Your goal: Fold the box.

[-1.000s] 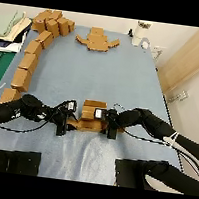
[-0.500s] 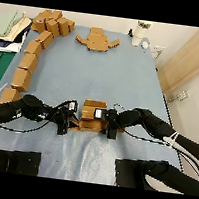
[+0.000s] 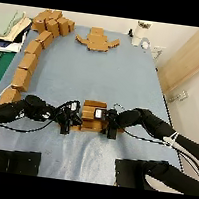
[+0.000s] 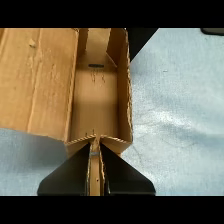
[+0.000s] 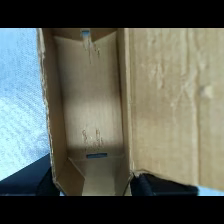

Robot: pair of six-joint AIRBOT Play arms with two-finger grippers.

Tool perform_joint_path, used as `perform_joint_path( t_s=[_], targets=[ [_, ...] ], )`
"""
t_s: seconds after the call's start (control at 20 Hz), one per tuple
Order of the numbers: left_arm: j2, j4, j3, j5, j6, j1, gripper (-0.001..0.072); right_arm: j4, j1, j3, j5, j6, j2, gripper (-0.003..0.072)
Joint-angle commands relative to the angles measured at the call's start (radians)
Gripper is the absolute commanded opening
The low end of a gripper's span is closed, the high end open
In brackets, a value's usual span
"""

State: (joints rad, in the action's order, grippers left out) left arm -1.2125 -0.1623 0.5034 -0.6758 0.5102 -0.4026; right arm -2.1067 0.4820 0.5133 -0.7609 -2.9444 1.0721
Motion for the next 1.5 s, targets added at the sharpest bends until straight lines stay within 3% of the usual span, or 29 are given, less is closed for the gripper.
perform_joint_path(
  t_s=[0.0, 0.3, 0.35, 0.4, 0.55, 0.6, 0.65, 0.9, 0.95, 1.05, 1.1, 1.25, 1.45],
  targets=[
    [-0.003, 0.037, 0.002, -0.002, 0.018, -0.003, 0.0092, 0.000, 0.000, 0.001, 0.000, 0.000, 0.001, 0.0500],
    [-0.004, 0.037, 0.002, -0.014, 0.019, -0.003, 0.0094, 0.000, 0.000, 0.001, 0.000, 0.000, 0.001, 0.0499],
    [-0.004, 0.037, 0.002, -0.014, 0.019, -0.004, 0.0180, 0.000, 0.000, 0.001, 0.000, 0.000, 0.001, 0.0499],
    [-0.004, 0.037, 0.002, -0.013, 0.023, -0.010, 0.0344, 0.000, 0.000, 0.001, 0.000, 0.000, 0.001, 0.0499],
    [-0.005, 0.037, 0.003, -0.014, 0.029, -0.016, 0.0381, 0.000, 0.000, 0.001, 0.000, 0.000, 0.001, 0.0500],
    [-0.005, 0.037, 0.003, -0.014, 0.030, -0.016, 0.0519, 0.000, 0.000, 0.001, 0.000, 0.000, 0.001, 0.0499],
    [-0.005, 0.040, 0.003, -0.013, 0.030, -0.016, 0.0591, 0.000, 0.000, 0.001, 0.000, 0.000, 0.001, 0.0499],
    [-0.005, 0.040, 0.003, -0.014, 0.030, -0.016, 0.0590, 0.000, 0.000, 0.000, 0.000, 0.000, 0.001, 0.0499],
    [-0.005, 0.040, 0.003, -0.014, 0.029, -0.016, 0.0574, 0.000, 0.000, 0.000, 0.000, 0.000, 0.001, 0.0499],
    [-0.005, 0.039, 0.002, -0.011, 0.023, -0.014, 0.0105, 0.000, 0.000, 0.001, 0.000, 0.000, 0.001, 0.0499],
    [-0.005, 0.039, 0.002, -0.010, 0.014, -0.013, 0.0048, 0.000, 0.000, 0.001, 0.000, 0.000, 0.001, 0.0499],
    [0.009, -0.040, 0.001, -0.001, -0.098, 0.009, 0.0039, 0.000, 0.000, 0.001, 0.000, 0.000, 0.001, 0.0499],
    [0.130, -0.449, 0.002, 0.000, -0.635, 0.044, 0.0011, 0.000, 0.000, 0.001, 0.000, 0.000, 0.001, 0.0499]
  ],
)
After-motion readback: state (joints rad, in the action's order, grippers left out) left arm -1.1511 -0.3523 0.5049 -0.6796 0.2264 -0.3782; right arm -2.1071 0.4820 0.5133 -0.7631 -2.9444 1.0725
